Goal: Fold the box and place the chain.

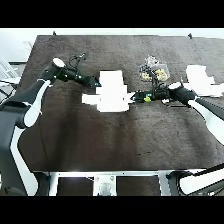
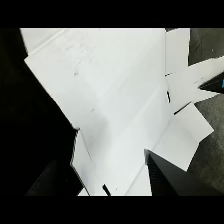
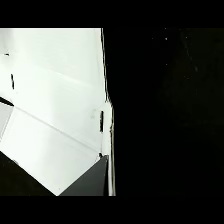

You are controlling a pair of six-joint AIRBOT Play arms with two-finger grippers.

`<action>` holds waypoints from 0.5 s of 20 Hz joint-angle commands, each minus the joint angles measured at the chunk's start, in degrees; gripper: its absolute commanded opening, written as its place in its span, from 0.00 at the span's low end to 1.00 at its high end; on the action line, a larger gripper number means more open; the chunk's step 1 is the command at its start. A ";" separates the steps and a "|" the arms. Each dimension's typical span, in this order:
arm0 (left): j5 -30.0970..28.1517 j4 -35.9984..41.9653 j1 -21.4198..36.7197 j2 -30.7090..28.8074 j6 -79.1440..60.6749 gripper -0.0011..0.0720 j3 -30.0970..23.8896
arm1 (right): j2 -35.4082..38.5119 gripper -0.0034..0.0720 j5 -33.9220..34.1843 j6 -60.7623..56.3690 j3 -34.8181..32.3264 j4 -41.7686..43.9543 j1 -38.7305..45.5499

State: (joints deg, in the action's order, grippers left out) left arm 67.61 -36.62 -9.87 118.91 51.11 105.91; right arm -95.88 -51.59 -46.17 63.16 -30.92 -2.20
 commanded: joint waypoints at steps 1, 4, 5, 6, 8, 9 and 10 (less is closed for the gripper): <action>-2.71 -0.07 -1.29 1.07 -0.17 0.83 0.07 | 0.02 0.06 -0.04 0.22 -0.02 0.02 -0.04; -2.89 0.33 -2.12 1.49 -0.59 0.83 0.07 | 0.02 0.06 -0.04 0.35 -0.02 0.02 -0.04; -2.86 0.63 -2.29 1.79 -0.66 0.82 0.07 | 0.02 0.06 -0.07 0.35 -0.02 0.02 -0.04; -2.91 1.53 -2.29 2.08 -0.83 0.75 0.07 | 0.02 0.06 -0.04 0.35 -0.02 0.02 -0.04; -2.93 3.87 -2.27 2.60 -1.81 0.72 0.07 | 0.02 0.06 -0.07 0.35 -0.02 0.02 -0.04; -2.78 5.01 -2.27 2.89 -2.16 0.66 0.07 | 0.02 0.06 -0.07 0.35 -0.02 0.02 -0.07; -2.82 5.70 -2.36 3.13 -2.51 0.66 0.07 | 0.02 0.06 -0.07 0.35 -0.02 0.00 -0.09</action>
